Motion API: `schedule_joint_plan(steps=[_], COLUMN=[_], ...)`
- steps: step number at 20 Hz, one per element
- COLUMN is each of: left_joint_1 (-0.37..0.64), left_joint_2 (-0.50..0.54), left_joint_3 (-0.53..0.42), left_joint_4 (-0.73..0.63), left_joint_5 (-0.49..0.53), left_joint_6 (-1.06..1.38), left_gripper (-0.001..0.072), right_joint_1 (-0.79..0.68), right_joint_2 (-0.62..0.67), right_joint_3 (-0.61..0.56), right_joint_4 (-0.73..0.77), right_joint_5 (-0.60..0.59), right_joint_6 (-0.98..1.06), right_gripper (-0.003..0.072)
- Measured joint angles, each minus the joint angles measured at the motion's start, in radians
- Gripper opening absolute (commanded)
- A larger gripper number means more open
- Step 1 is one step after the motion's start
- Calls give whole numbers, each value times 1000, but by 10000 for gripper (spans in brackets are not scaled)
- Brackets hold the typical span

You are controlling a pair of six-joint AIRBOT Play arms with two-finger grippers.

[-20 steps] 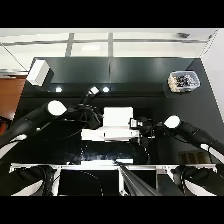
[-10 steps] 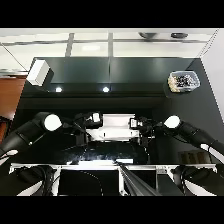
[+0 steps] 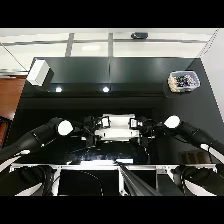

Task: Fold the box and place the chain.

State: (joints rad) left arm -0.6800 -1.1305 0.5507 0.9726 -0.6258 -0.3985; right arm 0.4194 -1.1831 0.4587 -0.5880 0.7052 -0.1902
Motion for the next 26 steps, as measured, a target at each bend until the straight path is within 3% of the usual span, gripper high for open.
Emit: schedule_joint_plan(steps=[3, 4, 15, 16, 17, 18, 19, 21, 23, 26], left_joint_1=[-4, -5, -73, -77, -79, -81, -83, -84, -84, -68], left_joint_2=[-5, -6, -40, -42, -43, -44, -44, -45, -45, -36], left_joint_3=[0, 0, 0, 0, 0, 0, 0, 0, 0, 0], left_joint_4=[-27, -38, -192, -193, -193, -196, -196, -195, -195, -172], left_joint_5=[13, 13, 119, 125, 129, 132, 135, 142, 142, 114], left_joint_6=[2, 3, 26, 27, 28, 29, 29, 29, 29, 25], left_gripper=[255, 220, 220, 233, 386, 448, 334, 343, 33, 29], right_joint_1=[0, 0, 0, 0, 0, 0, 0, 0, 0, 0], right_joint_2=[0, 0, 0, 0, 0, 0, 0, 0, 0, 0], right_joint_3=[0, 0, 0, 0, 0, 0, 0, 0, 0, 0], right_joint_4=[0, 0, 0, 0, 0, 0, 0, 0, 0, 0], right_joint_5=[0, 0, 0, 0, 0, -1, -2, -2, -2, -2], right_joint_6=[0, 0, 0, 0, 0, 0, 0, 0, 0, 0], right_gripper=[485, 485, 485, 485, 486, 485, 485, 485, 485, 485])
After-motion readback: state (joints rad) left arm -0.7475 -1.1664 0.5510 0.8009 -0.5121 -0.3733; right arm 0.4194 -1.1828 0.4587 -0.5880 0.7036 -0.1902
